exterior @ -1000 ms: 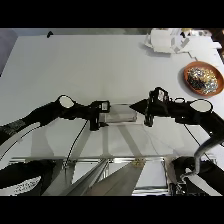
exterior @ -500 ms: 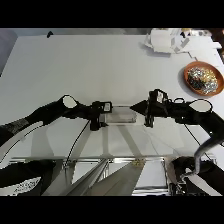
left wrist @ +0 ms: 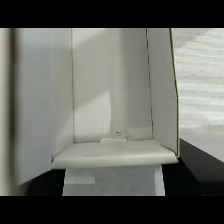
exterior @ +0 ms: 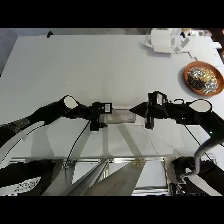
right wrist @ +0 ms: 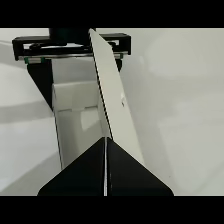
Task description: Fold the box and place the chain.
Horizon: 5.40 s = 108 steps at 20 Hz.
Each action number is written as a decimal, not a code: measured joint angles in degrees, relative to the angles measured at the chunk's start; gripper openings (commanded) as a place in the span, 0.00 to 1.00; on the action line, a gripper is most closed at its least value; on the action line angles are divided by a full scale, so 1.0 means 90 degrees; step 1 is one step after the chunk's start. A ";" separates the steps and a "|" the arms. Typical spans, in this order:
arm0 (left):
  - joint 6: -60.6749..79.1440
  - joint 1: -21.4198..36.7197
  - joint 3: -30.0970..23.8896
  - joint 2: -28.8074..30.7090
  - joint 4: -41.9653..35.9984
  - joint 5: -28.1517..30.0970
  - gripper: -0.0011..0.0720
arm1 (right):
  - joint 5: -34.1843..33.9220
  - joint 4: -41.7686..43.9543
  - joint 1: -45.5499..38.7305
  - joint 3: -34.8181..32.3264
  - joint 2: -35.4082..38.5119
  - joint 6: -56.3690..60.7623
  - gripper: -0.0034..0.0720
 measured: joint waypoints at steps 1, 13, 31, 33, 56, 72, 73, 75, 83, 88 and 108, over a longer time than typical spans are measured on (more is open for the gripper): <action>0.0002 -0.0002 0.0000 0.0000 0.0000 0.0002 0.31 | 0.0032 -0.0012 0.0000 0.0000 0.0000 0.0002 0.06; 0.0022 -0.0002 0.0000 0.0000 0.0002 0.0039 0.30 | 0.0457 -0.0291 0.0279 0.0002 -0.0087 0.0022 0.05; 0.0017 -0.0002 0.0000 0.0000 0.0005 0.0029 0.30 | -0.2803 0.1484 0.0889 0.0039 -0.1576 0.0748 0.06; 0.0022 -0.0002 0.0000 0.0000 0.0005 0.0034 0.30 | -0.2531 0.1343 0.0894 0.0039 -0.1498 0.0916 0.06; 0.0022 -0.0002 0.0000 0.0000 0.0002 0.0039 0.30 | -0.1178 -0.2985 0.0498 -0.0151 -0.0818 -0.0294 0.30; 0.0019 -0.0002 0.0000 0.0000 0.0002 0.0039 0.30 | -0.1324 -0.1268 0.0493 -0.0153 -0.1379 -0.1209 0.25; 0.0022 -0.0002 0.0000 0.0000 0.0002 0.0039 0.30 | -0.1324 -0.1151 0.0493 -0.0153 -0.1421 -0.1243 0.31; 0.0019 -0.0002 0.0000 0.0000 0.0002 0.0039 0.30 | -0.1316 -0.0979 0.0493 -0.0153 -0.1474 -0.1280 0.46; 0.0022 0.0000 0.0000 0.0000 0.0002 0.0044 0.30 | -0.1229 -0.0950 0.0493 -0.0155 -0.1467 -0.0712 0.36; 0.0024 -0.0002 0.0000 0.0000 0.0002 0.0034 0.30 | -0.1044 -0.2305 0.0245 -0.0155 -0.0690 0.1290 0.26; 0.0022 -0.0002 0.0000 0.0000 0.0000 0.0039 0.30 | -0.0131 -0.2441 -0.1389 -0.0151 -0.1299 0.7130 0.06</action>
